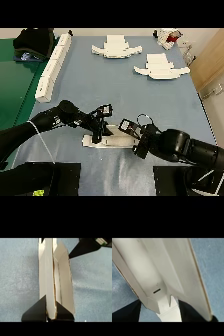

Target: Fold the box.

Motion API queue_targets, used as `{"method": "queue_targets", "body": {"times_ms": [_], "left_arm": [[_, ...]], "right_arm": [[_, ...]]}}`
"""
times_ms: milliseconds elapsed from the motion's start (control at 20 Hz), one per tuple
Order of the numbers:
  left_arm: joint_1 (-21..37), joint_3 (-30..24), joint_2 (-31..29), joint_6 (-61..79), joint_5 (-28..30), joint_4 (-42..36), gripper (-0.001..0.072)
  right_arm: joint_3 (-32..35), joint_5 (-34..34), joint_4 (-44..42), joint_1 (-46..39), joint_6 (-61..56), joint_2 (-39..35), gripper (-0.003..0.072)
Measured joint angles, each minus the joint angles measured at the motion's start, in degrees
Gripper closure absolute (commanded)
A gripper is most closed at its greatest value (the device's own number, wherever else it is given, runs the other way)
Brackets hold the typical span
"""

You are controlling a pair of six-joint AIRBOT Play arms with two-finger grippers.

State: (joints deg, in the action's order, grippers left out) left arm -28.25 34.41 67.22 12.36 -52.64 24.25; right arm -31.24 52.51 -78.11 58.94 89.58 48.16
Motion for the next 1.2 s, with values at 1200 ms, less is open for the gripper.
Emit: {"method": "queue_targets", "body": {"times_ms": [1200], "left_arm": [[0.0,0.0,0.0,0.0,0.0,0.0,0.0697]], "right_arm": [[5.4,-3.6,-43.8,-27.3,68.7,0.0,-0.0025]]}}
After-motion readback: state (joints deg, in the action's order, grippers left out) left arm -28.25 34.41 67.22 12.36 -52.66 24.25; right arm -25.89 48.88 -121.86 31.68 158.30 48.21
